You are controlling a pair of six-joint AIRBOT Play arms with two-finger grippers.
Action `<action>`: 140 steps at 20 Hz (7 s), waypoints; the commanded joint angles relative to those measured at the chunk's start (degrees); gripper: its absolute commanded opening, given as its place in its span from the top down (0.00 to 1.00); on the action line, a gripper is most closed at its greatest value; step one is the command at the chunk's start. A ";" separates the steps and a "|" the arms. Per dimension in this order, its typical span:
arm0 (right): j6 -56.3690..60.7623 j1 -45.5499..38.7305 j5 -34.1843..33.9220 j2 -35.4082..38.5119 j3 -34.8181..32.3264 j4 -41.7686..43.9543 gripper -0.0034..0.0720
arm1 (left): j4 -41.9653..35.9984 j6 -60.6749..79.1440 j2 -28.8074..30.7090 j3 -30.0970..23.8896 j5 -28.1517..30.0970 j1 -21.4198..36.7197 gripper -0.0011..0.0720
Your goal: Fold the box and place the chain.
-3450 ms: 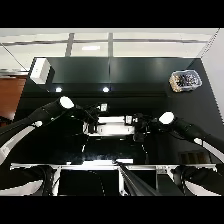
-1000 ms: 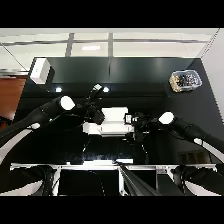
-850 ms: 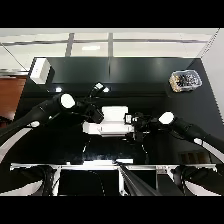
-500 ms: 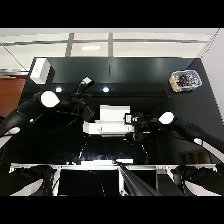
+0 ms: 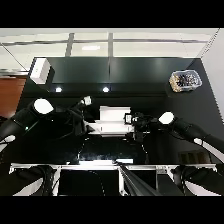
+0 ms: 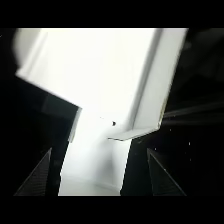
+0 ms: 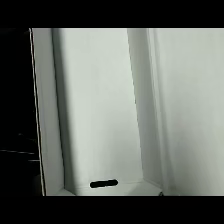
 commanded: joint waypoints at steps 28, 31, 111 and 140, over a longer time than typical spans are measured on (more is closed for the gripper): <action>0.02 0.04 0.00 0.00 -0.02 0.02 0.63 | 2.27 6.54 -5.01 -0.24 4.11 -6.88 0.20; 0.02 0.04 0.00 -0.02 -0.02 0.02 0.63 | 0.09 6.58 -5.01 -0.24 4.31 -6.84 0.39; 0.35 0.02 -0.42 0.00 -0.02 0.24 0.63 | -3.61 -65.77 -14.51 6.45 3.21 -3.15 0.05; 0.35 0.02 -0.42 0.00 -0.02 0.22 0.63 | 35.58 -116.34 -22.75 24.41 -8.98 -23.96 0.50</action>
